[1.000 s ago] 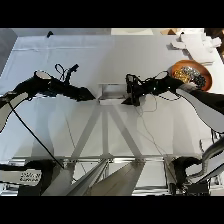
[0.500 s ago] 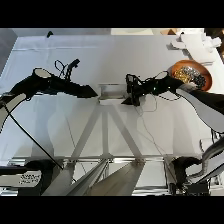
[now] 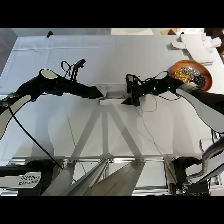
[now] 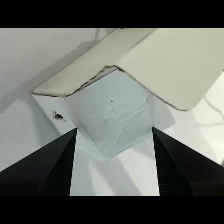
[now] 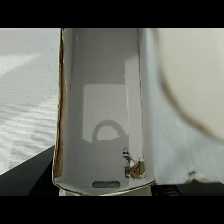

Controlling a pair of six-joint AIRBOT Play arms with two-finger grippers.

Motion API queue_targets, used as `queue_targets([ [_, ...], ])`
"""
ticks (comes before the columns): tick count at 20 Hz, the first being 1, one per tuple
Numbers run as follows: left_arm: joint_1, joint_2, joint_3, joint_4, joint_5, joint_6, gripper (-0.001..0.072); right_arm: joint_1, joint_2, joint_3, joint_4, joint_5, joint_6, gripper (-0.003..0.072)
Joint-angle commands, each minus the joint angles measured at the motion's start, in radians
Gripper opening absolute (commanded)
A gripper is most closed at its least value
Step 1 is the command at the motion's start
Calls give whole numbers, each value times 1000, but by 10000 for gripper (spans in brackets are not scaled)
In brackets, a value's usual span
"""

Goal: Fold the box and place the chain.

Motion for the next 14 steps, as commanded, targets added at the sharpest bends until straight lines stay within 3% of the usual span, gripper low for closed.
queue_targets([
  [1,-20,0,0,-6,57,2,532,0,0,1,0,0,0,458],
  [4,-42,1,0,70,137,0,533,0,0,1,0,1,0,458],
  [7,-69,0,0,161,148,0,533,0,0,1,0,0,0,458],
  [14,-99,1,0,173,226,-43,534,0,0,1,1,0,0,458],
])
